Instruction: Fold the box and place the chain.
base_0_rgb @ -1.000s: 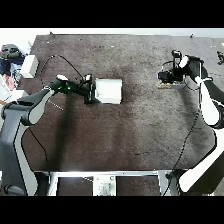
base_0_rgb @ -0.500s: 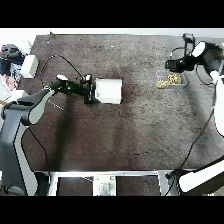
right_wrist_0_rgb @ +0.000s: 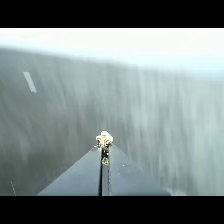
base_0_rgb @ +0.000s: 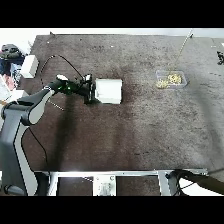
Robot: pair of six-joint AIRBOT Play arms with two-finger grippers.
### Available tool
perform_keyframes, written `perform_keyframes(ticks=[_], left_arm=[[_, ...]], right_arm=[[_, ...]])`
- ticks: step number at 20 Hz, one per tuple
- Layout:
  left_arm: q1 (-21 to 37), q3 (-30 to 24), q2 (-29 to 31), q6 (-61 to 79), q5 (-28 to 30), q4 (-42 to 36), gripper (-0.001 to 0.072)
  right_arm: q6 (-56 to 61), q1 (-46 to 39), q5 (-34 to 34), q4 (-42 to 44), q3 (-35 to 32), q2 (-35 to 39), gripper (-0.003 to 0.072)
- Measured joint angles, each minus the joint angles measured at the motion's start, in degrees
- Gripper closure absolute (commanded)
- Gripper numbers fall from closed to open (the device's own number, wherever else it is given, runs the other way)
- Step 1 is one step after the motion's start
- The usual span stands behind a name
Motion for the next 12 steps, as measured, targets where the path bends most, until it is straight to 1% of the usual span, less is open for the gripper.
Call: perform_keyframes(ticks=[3, 5, 8, 12], left_arm=[[0.0, 0.0, 0.0, 0.0, 0.0, 0.0, 0.0355], [0.0, 0.0, 0.0, 0.0, 0.0, 0.0, 0.0355], [0.0, 0.0, 0.0, 0.0, 0.0, 0.0, 0.0355], [0.0, 0.0, 0.0, 0.0, 0.0, 0.0, 0.0355]], right_arm=[[-2.0, 5.9, -6.8, 0.0, 0.0, 4.8, 0.0674], [-2.7, 9.9, -8.6, 0.0, 0.0, 5.9, 0.0674], [-3.2, 16.3, -8.6, 0.7, -0.1, 5.1, 0.0674], [-3.5, 23.7, -5.0, 1.6, -0.1, 0.0, 0.0674]])
